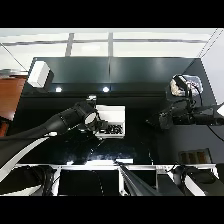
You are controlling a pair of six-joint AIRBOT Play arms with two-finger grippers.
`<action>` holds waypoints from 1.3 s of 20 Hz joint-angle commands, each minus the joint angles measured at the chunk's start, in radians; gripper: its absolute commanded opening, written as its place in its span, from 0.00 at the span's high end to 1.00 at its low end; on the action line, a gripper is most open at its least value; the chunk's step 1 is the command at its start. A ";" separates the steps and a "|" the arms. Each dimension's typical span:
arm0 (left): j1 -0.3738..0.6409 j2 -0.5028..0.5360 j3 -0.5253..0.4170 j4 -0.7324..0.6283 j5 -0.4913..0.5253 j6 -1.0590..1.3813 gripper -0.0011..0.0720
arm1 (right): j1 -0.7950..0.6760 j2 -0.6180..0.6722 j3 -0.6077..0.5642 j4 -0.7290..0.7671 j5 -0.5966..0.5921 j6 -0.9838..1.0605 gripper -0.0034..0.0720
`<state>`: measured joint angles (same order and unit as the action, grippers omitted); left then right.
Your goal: Fold the box and place the chain.
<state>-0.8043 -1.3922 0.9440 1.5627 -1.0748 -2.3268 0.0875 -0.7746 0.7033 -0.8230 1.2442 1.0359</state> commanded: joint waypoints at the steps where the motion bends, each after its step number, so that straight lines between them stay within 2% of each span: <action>1: 0.000 0.035 0.001 -0.004 -0.009 0.066 0.13 | 0.000 0.001 0.000 0.000 0.002 0.000 0.14; 6: 0.001 0.213 0.001 -0.004 -0.087 0.330 0.13 | 0.000 0.001 0.000 0.000 0.001 0.000 0.14; 9: 0.001 0.389 0.001 -0.031 -0.197 0.533 0.13 | 0.000 0.001 0.000 -0.001 0.002 0.000 0.14; 11: 0.010 0.522 0.001 0.005 -0.299 0.636 0.13 | 0.000 0.001 0.000 0.003 0.006 0.005 0.14; 13: 0.072 0.662 0.001 0.007 -0.351 0.729 0.13 | 0.000 0.001 0.000 0.006 0.013 0.004 0.14; 16: 0.271 0.833 0.001 -0.023 -0.351 0.892 0.13 | 0.000 0.001 0.000 0.006 -0.003 0.004 0.14; 18: 0.458 0.882 0.001 -0.154 -0.351 1.019 0.13 | 0.000 0.001 0.000 0.006 0.000 0.003 0.14; 20: 0.645 0.864 0.001 -0.423 -0.363 1.166 0.13 | 0.000 0.001 0.000 0.002 0.002 -0.005 0.14; 21: 0.746 0.833 0.001 -0.602 -0.396 1.249 0.13 | 0.000 0.001 0.000 -0.001 0.002 -0.015 0.14; 22: 0.825 0.801 0.001 -0.719 -0.422 1.310 0.13 | 0.000 0.001 0.000 -0.001 0.000 -0.023 0.14; 23: 0.890 0.772 0.001 -0.795 -0.425 1.359 0.13 | 0.000 0.001 0.000 -0.001 0.001 -0.023 0.14; 25: 0.970 0.724 0.001 -0.848 -0.360 1.433 0.13 | 0.000 0.001 0.000 0.000 0.003 -0.022 0.14; 26: 1.009 0.698 0.001 -0.861 -0.359 1.467 0.13 | 0.000 0.001 0.000 -0.001 0.006 -0.022 0.14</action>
<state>0.0544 -0.6380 0.9440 0.8951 -1.4513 -1.0271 0.0875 -0.7742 0.7033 -0.8234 1.2461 1.0195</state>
